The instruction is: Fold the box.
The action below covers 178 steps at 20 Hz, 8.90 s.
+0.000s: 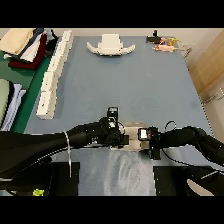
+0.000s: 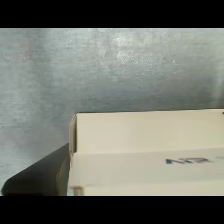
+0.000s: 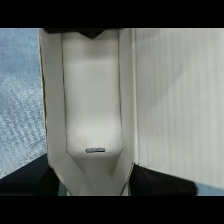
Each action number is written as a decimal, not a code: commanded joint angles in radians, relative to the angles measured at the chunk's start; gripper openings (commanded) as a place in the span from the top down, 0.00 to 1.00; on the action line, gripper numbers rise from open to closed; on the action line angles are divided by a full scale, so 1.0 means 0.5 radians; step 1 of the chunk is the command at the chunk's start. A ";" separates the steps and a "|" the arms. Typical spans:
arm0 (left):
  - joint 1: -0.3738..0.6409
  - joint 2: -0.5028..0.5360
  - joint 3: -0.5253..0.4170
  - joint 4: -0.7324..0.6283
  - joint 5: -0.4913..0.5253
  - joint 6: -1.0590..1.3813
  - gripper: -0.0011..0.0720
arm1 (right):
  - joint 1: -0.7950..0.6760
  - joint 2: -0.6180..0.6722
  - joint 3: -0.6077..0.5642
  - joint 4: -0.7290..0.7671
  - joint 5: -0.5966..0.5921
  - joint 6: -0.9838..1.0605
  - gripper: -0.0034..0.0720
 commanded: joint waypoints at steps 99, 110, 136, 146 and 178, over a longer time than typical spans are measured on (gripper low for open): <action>0.787 0.483 -0.951 -2.187 0.652 5.695 0.00 | 0.000 0.002 0.001 0.000 -0.003 0.000 0.28; 0.787 0.447 -0.990 -2.219 0.672 5.657 0.00 | 0.000 0.002 0.001 0.000 -0.003 0.000 0.28; 0.703 0.439 -0.989 -2.202 0.806 5.515 0.00 | 0.000 0.002 0.001 0.001 -0.003 0.000 0.28; 0.703 0.439 -0.988 -2.189 0.804 5.515 0.17 | 0.000 0.002 0.001 0.000 -0.003 0.000 0.28; 0.703 0.439 -0.988 -2.189 0.804 5.515 0.17 | -0.002 0.153 0.091 -0.378 -0.320 0.374 0.00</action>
